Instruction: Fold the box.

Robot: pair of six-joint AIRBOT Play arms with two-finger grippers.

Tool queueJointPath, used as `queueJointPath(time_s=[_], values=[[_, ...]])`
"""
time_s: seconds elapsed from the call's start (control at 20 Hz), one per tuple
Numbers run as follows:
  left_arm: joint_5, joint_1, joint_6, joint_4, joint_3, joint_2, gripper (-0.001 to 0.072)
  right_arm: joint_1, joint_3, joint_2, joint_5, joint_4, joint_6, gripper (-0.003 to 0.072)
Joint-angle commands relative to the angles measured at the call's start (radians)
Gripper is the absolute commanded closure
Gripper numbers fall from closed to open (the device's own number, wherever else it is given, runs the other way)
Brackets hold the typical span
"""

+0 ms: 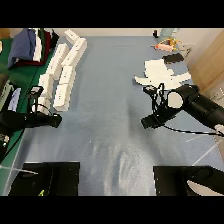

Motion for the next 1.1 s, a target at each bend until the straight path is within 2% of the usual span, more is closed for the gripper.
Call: queueJointPath(time_s=[0.0,0.05,0.1,0.15,0.3,0.5,0.6,0.8,1.05], values=[[-0.237,-0.013,-0.058,-0.045,0.039,0.127,0.0091,0.0,0.001,0.0,0.0,0.0,0.0,0.0683],[-0.264,-0.031,-0.058,-0.122,0.058,0.14,0.0404,0.0,0.001,0.0,0.0,0.0,0.0,0.0683],[-0.277,-0.055,-0.057,-0.188,0.079,0.14,0.0639,0.0,0.001,0.0,0.0,0.0,0.0,0.0683],[-0.275,-0.087,-0.057,-0.237,0.103,0.13,0.0696,0.0,0.001,0.0,0.0,0.0,0.0,0.0683],[-0.251,-0.203,-0.072,-0.272,0.201,0.029,0.0696,0.0,0.001,0.0,0.0,0.0,0.0,0.0683],[-0.219,-0.377,-0.084,-0.273,0.362,-0.203,0.0696,0.0,0.001,0.0,0.0,0.0,0.0,0.0683],[-0.168,-0.461,-0.084,-0.273,0.42,-0.305,0.0696,0.0,0.001,0.0,0.0,0.0,0.0,0.0683],[-0.065,-0.561,-0.083,-0.273,0.445,-0.416,0.0696,0.0,0.001,0.0,0.0,0.0,0.0,0.0683],[-0.06,-0.572,-0.083,-0.273,0.445,-0.446,0.0696,0.0,0.001,0.0,0.0,0.0,0.0,0.0683]])
